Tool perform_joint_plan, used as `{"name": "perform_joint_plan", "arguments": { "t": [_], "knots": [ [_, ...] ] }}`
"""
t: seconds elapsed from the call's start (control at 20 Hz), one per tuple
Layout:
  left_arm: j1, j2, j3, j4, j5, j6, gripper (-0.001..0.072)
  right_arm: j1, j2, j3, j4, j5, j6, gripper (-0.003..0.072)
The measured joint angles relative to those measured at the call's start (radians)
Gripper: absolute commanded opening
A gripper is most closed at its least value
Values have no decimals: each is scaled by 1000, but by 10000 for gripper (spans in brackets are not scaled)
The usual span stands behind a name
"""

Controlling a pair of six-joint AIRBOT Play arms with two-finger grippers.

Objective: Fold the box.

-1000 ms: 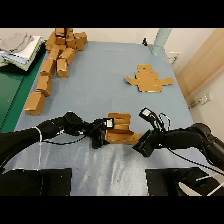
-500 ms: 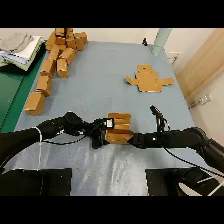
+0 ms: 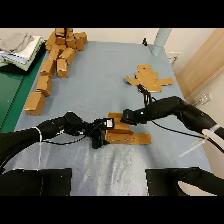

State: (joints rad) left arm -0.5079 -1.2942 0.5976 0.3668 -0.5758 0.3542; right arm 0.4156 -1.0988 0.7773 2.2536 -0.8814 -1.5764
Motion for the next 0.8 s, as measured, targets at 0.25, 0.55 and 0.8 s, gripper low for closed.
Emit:
{"name": "perform_joint_plan", "arguments": {
  "t": [0.25, 0.55, 0.8],
  "knots": [
    [0, 0, 0, 0, 0, 0, 489, -22, -171, 51, -2, -27, -144, 1],
    [0, 0, 0, 0, 0, 0, 489, -26, -229, 58, -2, -40, -220, 1],
    [0, 0, 0, 0, 0, 0, 489, -16, -235, 63, -3, -44, -241, 1]
  ]
}}
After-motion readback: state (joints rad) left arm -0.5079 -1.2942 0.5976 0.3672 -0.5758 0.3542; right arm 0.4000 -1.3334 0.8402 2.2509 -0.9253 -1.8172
